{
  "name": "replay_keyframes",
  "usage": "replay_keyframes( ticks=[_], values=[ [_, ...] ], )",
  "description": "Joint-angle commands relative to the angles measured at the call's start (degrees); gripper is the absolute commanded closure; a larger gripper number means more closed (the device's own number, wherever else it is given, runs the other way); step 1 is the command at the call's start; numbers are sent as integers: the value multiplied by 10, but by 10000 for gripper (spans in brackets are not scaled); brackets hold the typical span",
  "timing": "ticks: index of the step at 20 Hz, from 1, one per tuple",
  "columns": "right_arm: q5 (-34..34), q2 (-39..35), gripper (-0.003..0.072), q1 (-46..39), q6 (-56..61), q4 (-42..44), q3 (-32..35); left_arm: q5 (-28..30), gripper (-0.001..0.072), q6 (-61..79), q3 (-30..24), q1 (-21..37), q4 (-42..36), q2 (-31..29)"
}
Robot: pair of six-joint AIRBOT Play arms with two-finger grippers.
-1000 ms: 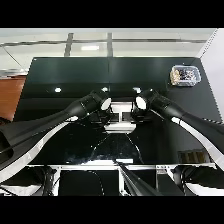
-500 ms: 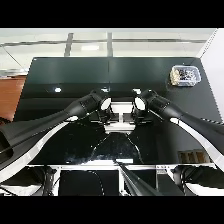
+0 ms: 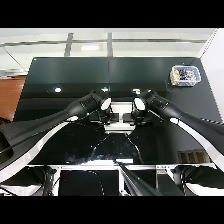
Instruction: Fold the box and place the chain.
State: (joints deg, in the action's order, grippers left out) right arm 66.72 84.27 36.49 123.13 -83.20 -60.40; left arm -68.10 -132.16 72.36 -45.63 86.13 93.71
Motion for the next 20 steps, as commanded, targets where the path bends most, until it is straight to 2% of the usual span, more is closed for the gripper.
replay_keyframes(
  ticks=[1, 3, 6, 8, 9, 11, 12, 13, 16, 17, 18, 20],
  values=[
    [6, -17, 401, 0, -21, 4, -7, 2, 679, -1, 0, 0, -3, 0],
    [23, -47, 401, 0, -42, 5, -19, 1, 679, -1, 0, 0, -3, 0],
    [37, -130, 401, -1, -76, -3, -34, 1, 679, -1, 0, 0, -3, 0],
    [41, -190, 402, -12, -81, -44, -35, 1, 679, -1, 0, 0, -3, 0],
    [47, -212, 402, -21, -81, -96, -35, 1, 679, -1, 0, 0, -3, 0],
    [62, -232, 402, -43, -79, -272, -27, 1, 679, -1, 0, 0, -3, 0],
    [49, -231, 403, -67, -79, -345, -17, 1, 679, -1, 0, 0, -3, 0],
    [12, -231, 403, -98, -79, -377, -5, 1, 679, -1, 0, 0, -3, 0],
    [-208, -226, 382, -227, -68, -357, 54, 1, 679, -1, 0, 0, -3, 0],
    [-287, -215, -1, -269, -38, -336, 75, 1, 679, -1, 0, 0, -3, 0],
    [-326, -196, -34, -301, -34, -293, 81, 1, 679, -1, 0, 0, -3, 0],
    [-345, -135, -34, -355, -33, -192, 57, 1, 679, -1, 0, 0, -3, 0]
  ],
)
